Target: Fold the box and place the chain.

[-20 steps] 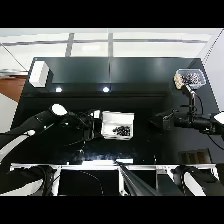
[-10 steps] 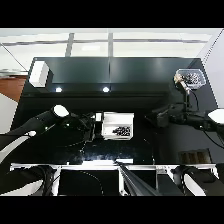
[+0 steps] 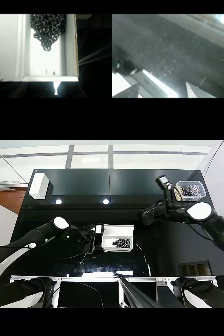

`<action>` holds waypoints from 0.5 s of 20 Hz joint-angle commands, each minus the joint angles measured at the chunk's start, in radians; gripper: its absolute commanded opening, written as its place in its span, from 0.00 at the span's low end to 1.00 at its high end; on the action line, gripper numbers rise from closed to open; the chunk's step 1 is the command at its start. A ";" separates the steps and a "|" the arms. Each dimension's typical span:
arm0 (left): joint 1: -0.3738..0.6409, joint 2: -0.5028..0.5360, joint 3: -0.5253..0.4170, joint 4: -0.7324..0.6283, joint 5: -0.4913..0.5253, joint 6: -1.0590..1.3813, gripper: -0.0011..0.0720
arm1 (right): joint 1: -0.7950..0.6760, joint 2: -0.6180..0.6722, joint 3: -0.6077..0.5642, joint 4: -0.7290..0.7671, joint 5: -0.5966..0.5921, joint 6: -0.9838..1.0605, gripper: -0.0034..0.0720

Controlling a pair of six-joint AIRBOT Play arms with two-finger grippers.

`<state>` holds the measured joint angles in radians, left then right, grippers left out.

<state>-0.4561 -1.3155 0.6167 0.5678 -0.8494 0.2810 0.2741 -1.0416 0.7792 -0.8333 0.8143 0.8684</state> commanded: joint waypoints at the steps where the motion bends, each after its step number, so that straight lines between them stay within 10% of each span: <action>1: 0.000 -0.001 0.000 0.000 0.001 0.000 0.67 | 0.052 -0.047 0.014 -0.013 0.081 -0.089 0.96; 10: 0.000 -0.001 0.000 0.000 0.000 0.000 0.67 | 0.104 -0.031 0.064 -0.017 0.231 -0.249 0.96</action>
<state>-0.4561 -1.3155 0.6167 0.5678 -0.8490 0.2806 0.3714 -1.0756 0.8276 -0.8467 0.9726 0.6495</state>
